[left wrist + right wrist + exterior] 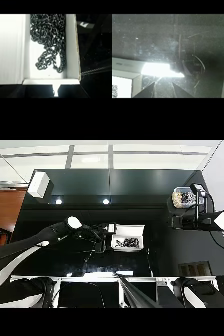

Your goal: Fold the box and place the chain.

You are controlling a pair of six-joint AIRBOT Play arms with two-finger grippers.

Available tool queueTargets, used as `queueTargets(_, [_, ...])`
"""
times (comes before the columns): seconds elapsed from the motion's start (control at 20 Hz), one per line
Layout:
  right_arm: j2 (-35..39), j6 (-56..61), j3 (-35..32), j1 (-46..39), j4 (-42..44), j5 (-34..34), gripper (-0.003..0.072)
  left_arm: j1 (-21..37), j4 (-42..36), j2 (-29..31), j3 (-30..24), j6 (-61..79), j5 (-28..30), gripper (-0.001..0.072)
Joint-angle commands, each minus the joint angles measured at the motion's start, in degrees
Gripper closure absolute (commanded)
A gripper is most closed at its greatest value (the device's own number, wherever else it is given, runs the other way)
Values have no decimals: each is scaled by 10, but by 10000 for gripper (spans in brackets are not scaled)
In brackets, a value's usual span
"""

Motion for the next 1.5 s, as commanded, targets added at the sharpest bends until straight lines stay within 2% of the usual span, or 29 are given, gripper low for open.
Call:
queueTargets(0.0, [0,0,0,0,0,0,429,-6,11,0,1,-19,21,84])
queueTargets(0.05, [0,0,0,0,0,0,429,-6,12,0,1,-19,21,85])
queueTargets(0.1, [0,0,0,0,0,0,429,-6,11,0,1,-19,21,183])
queueTargets(0.15, [0,0,0,0,0,0,429,-6,12,0,1,-19,20,440])
queueTargets(0.2, [0,0,0,0,0,0,429,-6,12,0,1,-19,19,539])
queueTargets(0.45, [0,-43,0,0,14,-9,429,-6,10,0,1,-19,20,536])
queueTargets(0.6, [0,-59,0,0,46,-42,411,-6,11,0,1,-19,20,536])
queueTargets(0.7, [-2,-73,0,0,75,-76,-10,-6,11,0,1,-19,20,536])
queueTargets(0.9, [-71,-178,4,45,161,-170,-9,-6,11,0,1,-19,20,536])
queueTargets(1.05, [-137,-355,17,98,252,-193,-8,-6,10,0,1,-19,20,536])
queueTargets(1.15, [-154,-485,18,132,241,-170,-8,-6,10,0,1,-19,20,536])
queueTargets(1.25, [-151,-553,21,150,213,-130,-8,-6,10,0,1,-19,20,536])
queueTargets(1.45, [-148,-565,50,148,182,6,-8,-6,10,0,1,-19,20,536])
